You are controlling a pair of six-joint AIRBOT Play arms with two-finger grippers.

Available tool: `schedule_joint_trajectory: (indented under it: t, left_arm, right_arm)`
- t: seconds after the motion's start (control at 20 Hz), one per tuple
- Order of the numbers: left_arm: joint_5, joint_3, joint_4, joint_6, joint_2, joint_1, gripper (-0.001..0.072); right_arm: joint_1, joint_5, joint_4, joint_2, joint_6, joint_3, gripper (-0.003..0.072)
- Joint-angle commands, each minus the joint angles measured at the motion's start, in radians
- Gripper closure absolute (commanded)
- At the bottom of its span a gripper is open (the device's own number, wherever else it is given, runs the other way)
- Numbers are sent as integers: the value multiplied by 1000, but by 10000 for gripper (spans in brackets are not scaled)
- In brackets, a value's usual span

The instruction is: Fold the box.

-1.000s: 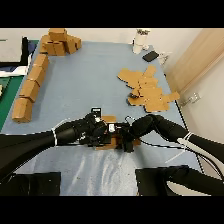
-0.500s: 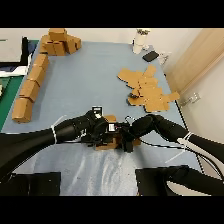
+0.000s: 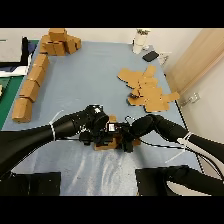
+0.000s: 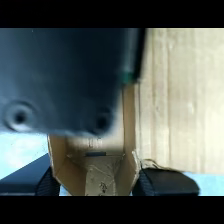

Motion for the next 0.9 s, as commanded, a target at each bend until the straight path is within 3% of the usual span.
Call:
schedule_joint_trajectory:
  t: [0.0, 0.45, 0.85]
  left_arm:
    - [-14, 2, -3, 31, 3, 1, 179]
    - [19, 3, -14, 103, 33, 13, 179]
    - [39, 2, -134, 107, 49, 77, 181]
  right_arm:
    - [0, 0, 0, -1, 0, 0, 190]
    - [0, 0, 0, -1, 0, 0, 190]
    - [0, 0, 0, -1, 0, 0, 190]
